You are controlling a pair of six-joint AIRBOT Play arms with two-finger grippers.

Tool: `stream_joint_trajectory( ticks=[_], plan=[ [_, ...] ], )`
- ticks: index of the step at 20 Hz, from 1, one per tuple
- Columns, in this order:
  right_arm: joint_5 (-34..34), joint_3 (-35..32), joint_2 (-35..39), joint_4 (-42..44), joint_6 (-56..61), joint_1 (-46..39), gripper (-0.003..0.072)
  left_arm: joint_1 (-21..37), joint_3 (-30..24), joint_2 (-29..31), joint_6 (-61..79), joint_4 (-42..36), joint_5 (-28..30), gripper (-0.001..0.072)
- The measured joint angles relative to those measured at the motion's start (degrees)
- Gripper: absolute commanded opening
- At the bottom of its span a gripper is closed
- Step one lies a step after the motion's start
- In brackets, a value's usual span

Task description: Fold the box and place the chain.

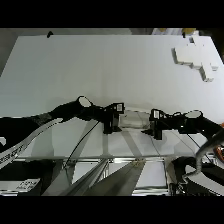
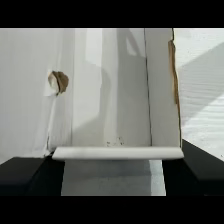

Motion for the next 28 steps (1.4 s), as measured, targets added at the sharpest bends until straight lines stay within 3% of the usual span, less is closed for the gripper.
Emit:
stream_joint_trajectory(
  ticks=[2, 3, 5, 7, 9, 10, 19, 24, 28],
  plan=[
    [-0.04, 0.00, 0.00, 0.00, 0.00, 0.00, 0.0340, 0.00, 0.00, 0.02, 0.50, -0.09, 0.63, 0.0482],
    [-0.04, 0.00, 0.00, 0.00, 0.00, 0.00, 0.0340, 0.00, 0.00, 0.02, 0.70, -0.09, 0.85, 0.0533],
    [-0.07, 0.00, 0.00, 0.02, 0.00, 0.00, 0.0340, -0.02, 0.00, 0.04, 0.94, -0.07, 1.22, 0.0535],
    [-0.09, 0.00, 0.00, 0.02, 0.00, 0.00, 0.0340, 0.00, 0.00, 0.15, 1.22, 0.20, 1.68, 0.0652],
    [-0.15, 0.00, 0.00, 0.07, 0.00, 0.00, 0.0340, 0.59, -0.26, 0.33, 2.80, -0.13, 2.21, 0.0656],
    [-0.22, 0.00, 0.00, 0.24, 0.07, 0.00, 0.0340, 1.18, -0.59, 0.57, 3.85, -0.52, 2.51, 0.0698],
    [-0.15, 0.00, 0.00, 0.04, -0.04, 0.00, 0.0340, 5.81, -7.52, 4.85, 21.07, -9.57, -1.05, 0.0695],
    [-0.07, 0.00, 0.00, -0.02, -0.17, 0.00, 0.0340, 4.76, -7.87, 4.98, 24.92, -10.88, -1.38, 0.0694],
    [-0.04, 0.00, 0.00, -0.04, -0.13, 0.00, 0.0340, 3.87, -5.20, 3.30, 21.35, -9.90, -1.77, 0.0698]
  ],
)
